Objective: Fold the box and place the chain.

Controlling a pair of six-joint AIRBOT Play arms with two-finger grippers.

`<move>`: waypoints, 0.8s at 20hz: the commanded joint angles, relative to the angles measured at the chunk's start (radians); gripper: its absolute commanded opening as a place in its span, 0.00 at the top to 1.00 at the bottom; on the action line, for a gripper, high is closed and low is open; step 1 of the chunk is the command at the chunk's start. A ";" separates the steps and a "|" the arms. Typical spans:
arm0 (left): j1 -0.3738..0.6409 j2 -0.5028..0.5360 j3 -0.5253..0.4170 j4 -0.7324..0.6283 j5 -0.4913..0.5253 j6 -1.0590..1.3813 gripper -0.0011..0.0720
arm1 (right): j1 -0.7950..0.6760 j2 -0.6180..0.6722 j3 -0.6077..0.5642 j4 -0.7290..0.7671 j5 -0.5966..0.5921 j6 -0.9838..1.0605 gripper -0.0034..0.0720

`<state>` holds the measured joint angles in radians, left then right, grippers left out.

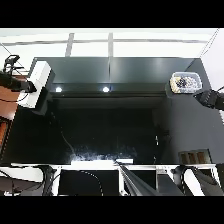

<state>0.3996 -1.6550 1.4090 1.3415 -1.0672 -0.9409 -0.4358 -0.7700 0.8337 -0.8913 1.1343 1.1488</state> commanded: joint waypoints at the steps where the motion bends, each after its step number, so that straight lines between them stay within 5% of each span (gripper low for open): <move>1: -0.016 -0.043 0.031 0.034 -0.009 -0.009 0.68 | 0.000 0.000 0.000 0.000 -0.003 0.000 0.94; 2: -0.017 -0.045 0.031 0.038 -0.006 -0.010 0.60 | 0.000 0.000 0.000 0.000 -0.002 0.000 0.94; 4: -0.018 -0.042 0.032 0.040 0.001 -0.029 0.02 | 0.000 0.000 0.000 0.000 -0.002 0.000 0.94; 11: -0.025 0.035 0.224 0.163 -0.296 -0.196 0.02 | 0.010 0.000 0.028 0.045 -0.006 0.003 0.94; 16: -0.064 0.176 0.373 0.051 -0.391 -0.280 0.03 | 0.111 0.000 0.235 0.023 -0.084 -0.001 0.94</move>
<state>0.3565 -1.5494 1.7107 1.4681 -1.3857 -1.1641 -0.3744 -0.7700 0.9676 -0.8570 1.0943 1.1503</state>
